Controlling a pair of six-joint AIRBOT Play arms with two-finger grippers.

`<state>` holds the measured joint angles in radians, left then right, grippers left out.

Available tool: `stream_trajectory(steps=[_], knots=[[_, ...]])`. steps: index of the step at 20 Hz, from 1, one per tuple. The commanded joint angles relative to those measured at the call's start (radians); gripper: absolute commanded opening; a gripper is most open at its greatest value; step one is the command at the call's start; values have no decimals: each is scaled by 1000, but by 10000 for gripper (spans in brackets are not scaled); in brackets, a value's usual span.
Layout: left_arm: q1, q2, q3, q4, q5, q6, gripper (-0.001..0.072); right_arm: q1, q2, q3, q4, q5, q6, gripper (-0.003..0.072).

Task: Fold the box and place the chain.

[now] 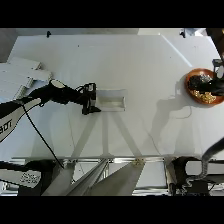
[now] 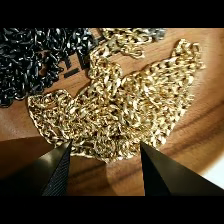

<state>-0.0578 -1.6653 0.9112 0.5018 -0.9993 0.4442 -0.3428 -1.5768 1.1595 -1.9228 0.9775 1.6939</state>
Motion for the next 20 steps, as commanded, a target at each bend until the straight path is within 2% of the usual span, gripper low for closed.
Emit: stream_trajectory(steps=[1,2,4,6,7,12,20], knots=[[0,0,0,0,0,0,172,-6,-68,0,-8,-32,7,463],[0,0,0,0,0,0,172,-6,-73,0,-8,-43,7,408],[0,0,0,0,0,0,172,-6,-78,0,-7,-58,10,367],[0,0,0,0,1,0,172,-6,-79,0,-7,-47,10,110],[0,0,0,0,-1,0,172,-6,-77,0,-7,-37,9,28],[0,0,0,0,-3,0,172,26,-26,0,-11,-9,-2,9],[0,0,0,0,-3,0,172,117,204,0,4,55,-30,8]])
